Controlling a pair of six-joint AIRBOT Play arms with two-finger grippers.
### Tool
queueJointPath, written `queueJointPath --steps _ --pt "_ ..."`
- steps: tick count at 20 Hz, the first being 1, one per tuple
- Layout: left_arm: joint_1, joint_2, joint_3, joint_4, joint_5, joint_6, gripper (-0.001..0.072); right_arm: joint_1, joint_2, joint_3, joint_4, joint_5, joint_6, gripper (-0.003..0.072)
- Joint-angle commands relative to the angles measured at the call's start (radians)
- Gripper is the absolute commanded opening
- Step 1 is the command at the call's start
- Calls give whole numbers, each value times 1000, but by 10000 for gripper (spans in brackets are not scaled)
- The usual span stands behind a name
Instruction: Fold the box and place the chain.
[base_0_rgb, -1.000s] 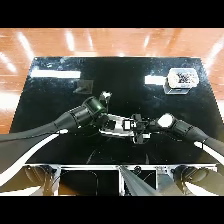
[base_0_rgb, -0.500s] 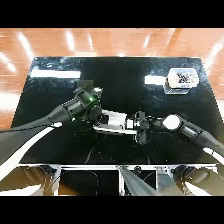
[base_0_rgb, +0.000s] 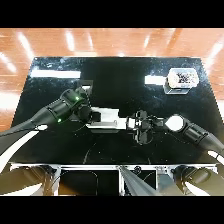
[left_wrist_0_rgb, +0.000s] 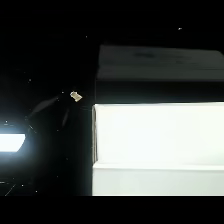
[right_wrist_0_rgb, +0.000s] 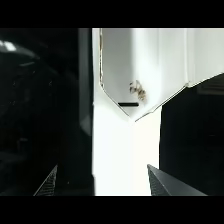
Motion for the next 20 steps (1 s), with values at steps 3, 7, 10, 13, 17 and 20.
queueJointPath --steps 3,7,10,13,17,20 --pt "5 -14 -29 -51 -47 8 21 25 -5 1 28 -90 -39 698" --pt "-14 -39 -29 -55 -66 19 22 25 -47 1 46 -124 -91 697" --pt "-13 -47 -29 -55 -69 26 22 25 -75 1 143 -129 -177 697" --pt "-13 -47 -28 -55 -69 26 22 29 -113 19 202 -133 -206 696" --pt "-13 -47 -28 -55 -69 26 22 53 -135 23 229 -134 -232 579" --pt "-13 -47 -28 -56 -69 26 22 79 -151 31 241 -145 -245 265"
